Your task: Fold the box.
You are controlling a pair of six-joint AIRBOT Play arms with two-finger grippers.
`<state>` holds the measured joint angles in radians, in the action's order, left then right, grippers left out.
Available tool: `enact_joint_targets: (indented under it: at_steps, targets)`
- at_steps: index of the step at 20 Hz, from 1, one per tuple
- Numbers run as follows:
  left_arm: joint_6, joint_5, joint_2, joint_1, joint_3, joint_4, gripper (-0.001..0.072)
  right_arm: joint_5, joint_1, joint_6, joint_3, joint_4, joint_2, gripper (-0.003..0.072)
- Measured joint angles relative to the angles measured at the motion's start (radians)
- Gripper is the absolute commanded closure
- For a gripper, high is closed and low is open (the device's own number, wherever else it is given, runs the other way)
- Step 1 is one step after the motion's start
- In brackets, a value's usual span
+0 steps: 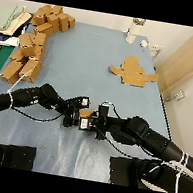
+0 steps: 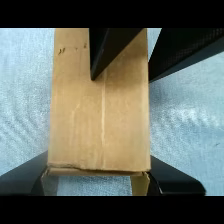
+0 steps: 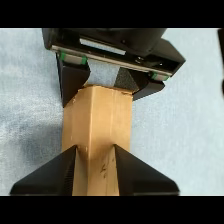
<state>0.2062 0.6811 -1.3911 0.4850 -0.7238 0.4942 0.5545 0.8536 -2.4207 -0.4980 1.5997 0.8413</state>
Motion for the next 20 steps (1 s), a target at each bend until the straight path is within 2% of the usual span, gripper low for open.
enact_joint_targets:
  at_steps: [3, 8, 9, 14, 17, 20]
  targets:
    - [0.002, 0.000, 0.000, 0.000, 0.000, 0.001, 0.0181, 0.002, 0.013, 0.004, -0.001, -0.011, 0.000, 0.0427]
    - [0.003, 0.000, 0.000, 0.000, 0.000, 0.002, 0.0181, 0.004, 0.024, 0.011, -0.013, -0.014, 0.000, 0.0430]
    - [0.003, 0.000, 0.000, 0.000, 0.000, 0.002, 0.0181, 0.008, 0.025, 0.011, -0.017, -0.014, 0.000, 0.0475]
    - [0.003, 0.001, 0.000, 0.000, 0.000, 0.002, 0.0181, 0.023, 0.026, 0.013, -0.031, -0.013, -0.001, 0.0475]
    - [0.003, 0.001, 0.000, 0.000, 0.000, 0.002, 0.0181, 0.028, 0.026, 0.016, -0.035, -0.013, -0.007, 0.0531]
    - [0.003, 0.001, 0.000, 0.000, 0.000, 0.002, 0.0181, 0.030, 0.026, 0.020, -0.037, -0.013, -0.020, 0.0531]
